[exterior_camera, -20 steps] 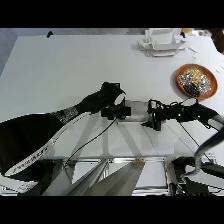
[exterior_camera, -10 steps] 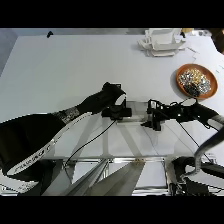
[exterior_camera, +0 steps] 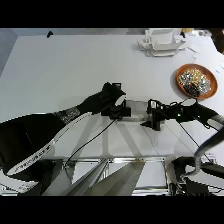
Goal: Fold the box and place the chain.
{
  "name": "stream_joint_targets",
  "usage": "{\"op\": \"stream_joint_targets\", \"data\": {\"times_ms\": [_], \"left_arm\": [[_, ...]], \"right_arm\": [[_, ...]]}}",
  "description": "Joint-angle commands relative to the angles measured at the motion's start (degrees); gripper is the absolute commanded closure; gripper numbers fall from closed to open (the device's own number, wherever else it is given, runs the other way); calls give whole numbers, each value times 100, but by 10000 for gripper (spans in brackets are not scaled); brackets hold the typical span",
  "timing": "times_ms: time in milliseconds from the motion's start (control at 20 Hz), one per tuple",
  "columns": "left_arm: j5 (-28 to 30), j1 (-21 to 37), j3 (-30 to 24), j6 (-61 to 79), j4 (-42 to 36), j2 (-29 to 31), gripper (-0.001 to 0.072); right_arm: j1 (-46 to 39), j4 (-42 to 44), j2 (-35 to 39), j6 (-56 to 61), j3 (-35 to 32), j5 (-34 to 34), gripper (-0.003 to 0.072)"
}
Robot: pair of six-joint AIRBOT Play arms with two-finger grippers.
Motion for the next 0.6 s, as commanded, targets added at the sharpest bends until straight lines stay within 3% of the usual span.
{"op": "stream_joint_targets", "data": {"times_ms": [0,200,300,450,550], "left_arm": [[59,-2,2,-31,33,2,703],[50,9,2,-22,4,28,690],[28,70,2,11,-9,144,595],[7,260,2,1034,-111,496,556],[-249,433,2,2096,-608,776,554]], "right_arm": [[-4,-17,4,0,4,2,290],[-4,-17,4,0,4,4,290],[-4,-17,4,0,4,4,290],[-4,-17,4,0,4,4,290],[-4,-17,4,2,4,4,290]]}}
